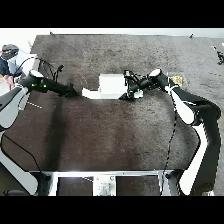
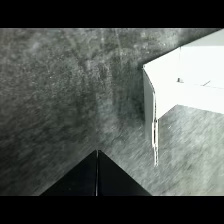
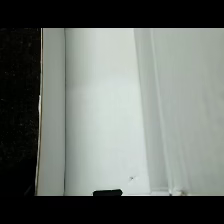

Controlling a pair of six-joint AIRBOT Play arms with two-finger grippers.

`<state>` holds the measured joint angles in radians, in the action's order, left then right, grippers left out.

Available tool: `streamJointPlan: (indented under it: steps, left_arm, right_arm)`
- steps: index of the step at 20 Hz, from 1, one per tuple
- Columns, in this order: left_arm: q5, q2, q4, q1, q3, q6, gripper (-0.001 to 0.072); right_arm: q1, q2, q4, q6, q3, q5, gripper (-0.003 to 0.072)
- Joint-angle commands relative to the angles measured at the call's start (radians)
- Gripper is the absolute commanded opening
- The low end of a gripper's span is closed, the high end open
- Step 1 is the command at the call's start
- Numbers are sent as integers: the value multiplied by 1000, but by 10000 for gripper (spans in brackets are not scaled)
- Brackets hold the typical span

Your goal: Fold the box and place the chain.

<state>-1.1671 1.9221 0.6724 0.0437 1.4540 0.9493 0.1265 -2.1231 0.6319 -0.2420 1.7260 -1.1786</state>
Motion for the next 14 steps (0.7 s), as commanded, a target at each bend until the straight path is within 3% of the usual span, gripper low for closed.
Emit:
streamJointPlan:
  steps: [1,8,14]
  left_arm:
    - [43,4,-117,-12,-41,-62,11]
    - [83,4,-136,-160,-41,-60,12]
    - [69,3,-203,-172,-3,-97,15]
  right_arm:
    - [1,-1,0,0,0,0,465]
    - [1,-1,0,0,0,0,465]
    - [1,-1,0,0,0,0,465]
